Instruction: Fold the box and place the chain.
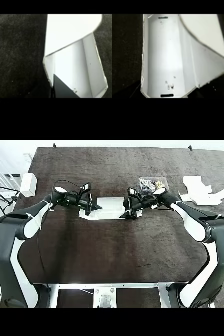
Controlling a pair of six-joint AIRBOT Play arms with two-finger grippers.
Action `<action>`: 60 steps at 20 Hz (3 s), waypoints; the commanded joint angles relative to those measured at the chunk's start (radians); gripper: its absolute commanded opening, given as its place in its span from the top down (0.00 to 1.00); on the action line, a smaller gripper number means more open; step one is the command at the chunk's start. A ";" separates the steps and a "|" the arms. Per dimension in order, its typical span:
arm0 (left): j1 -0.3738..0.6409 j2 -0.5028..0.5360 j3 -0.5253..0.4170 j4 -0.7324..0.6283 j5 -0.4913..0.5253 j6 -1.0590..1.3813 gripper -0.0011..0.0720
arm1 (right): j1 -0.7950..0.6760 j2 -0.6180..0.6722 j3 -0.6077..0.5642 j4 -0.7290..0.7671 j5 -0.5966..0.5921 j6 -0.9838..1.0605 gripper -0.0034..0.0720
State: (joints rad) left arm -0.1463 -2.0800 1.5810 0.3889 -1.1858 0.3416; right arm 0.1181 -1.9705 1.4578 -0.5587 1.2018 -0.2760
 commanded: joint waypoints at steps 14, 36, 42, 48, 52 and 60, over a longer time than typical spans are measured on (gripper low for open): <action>0.000 -0.001 -0.001 0.000 0.000 0.000 0.96 | 0.024 -0.030 0.050 -0.052 -0.003 -0.016 0.11; 0.000 -0.001 -0.001 0.000 0.000 -0.001 0.96 | 0.030 -0.042 0.058 -0.037 0.019 -0.013 0.12; 0.000 -0.001 -0.001 0.000 0.000 -0.001 0.96 | 0.030 -0.042 0.058 -0.037 0.019 -0.013 0.19; 0.000 -0.001 -0.001 0.000 0.000 0.000 0.96 | 0.030 -0.042 0.058 -0.036 0.019 -0.013 0.19; 0.000 -0.001 -0.001 -0.004 0.000 0.000 0.96 | 0.030 -0.042 0.058 -0.036 0.020 -0.013 0.19; 0.000 -0.001 -0.001 -0.007 0.000 0.000 0.96 | 0.030 -0.042 0.058 -0.036 0.020 -0.013 0.19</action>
State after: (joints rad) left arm -0.1459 -2.0800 1.5806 0.3843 -1.1862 0.3408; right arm 0.1471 -2.0117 1.5154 -0.5949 1.2217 -0.2890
